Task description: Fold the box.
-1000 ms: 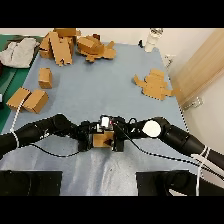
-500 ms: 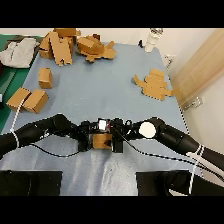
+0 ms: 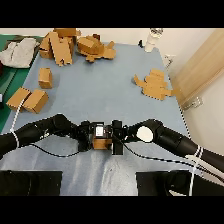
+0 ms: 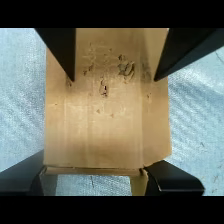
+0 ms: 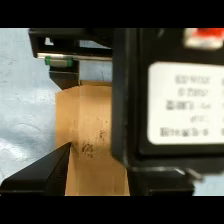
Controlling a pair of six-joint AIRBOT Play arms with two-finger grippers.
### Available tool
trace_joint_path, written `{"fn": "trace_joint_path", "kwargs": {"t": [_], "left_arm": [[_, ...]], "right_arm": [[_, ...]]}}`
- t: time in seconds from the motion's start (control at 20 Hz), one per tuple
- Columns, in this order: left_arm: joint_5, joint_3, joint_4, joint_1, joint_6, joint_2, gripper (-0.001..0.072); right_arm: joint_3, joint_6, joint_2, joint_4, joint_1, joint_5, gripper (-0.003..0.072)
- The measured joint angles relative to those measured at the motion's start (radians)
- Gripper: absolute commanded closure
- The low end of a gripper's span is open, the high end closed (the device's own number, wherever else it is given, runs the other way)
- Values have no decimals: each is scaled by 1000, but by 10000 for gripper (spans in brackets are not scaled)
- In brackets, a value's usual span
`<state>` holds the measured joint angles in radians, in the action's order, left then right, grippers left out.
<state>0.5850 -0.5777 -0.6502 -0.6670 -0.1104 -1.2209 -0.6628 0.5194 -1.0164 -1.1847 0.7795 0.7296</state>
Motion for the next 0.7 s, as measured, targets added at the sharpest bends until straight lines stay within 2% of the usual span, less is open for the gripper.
{"fn": "trace_joint_path", "kwargs": {"t": [0.1,0.2,0.25,0.35,0.45,0.6,0.65,0.7], "left_arm": [[0,0,0,0,0,0,189],[0,0,0,0,0,0,190],[0,0,0,0,0,0,189],[0,0,0,0,0,0,189],[0,0,0,0,0,0,190],[-8,0,2,0,0,0,189],[-7,0,2,0,0,0,189],[-6,0,2,0,0,0,189]], "right_arm": [[0,32,0,-33,5,-5,171],[0,57,0,-55,6,-10,205],[0,67,0,-63,6,-12,260],[0,79,0,-74,8,-11,299],[0,87,0,-84,8,-10,400],[0,102,3,-97,8,-8,402],[0,106,6,-99,8,-8,463],[0,111,10,-100,8,-5,466]]}}
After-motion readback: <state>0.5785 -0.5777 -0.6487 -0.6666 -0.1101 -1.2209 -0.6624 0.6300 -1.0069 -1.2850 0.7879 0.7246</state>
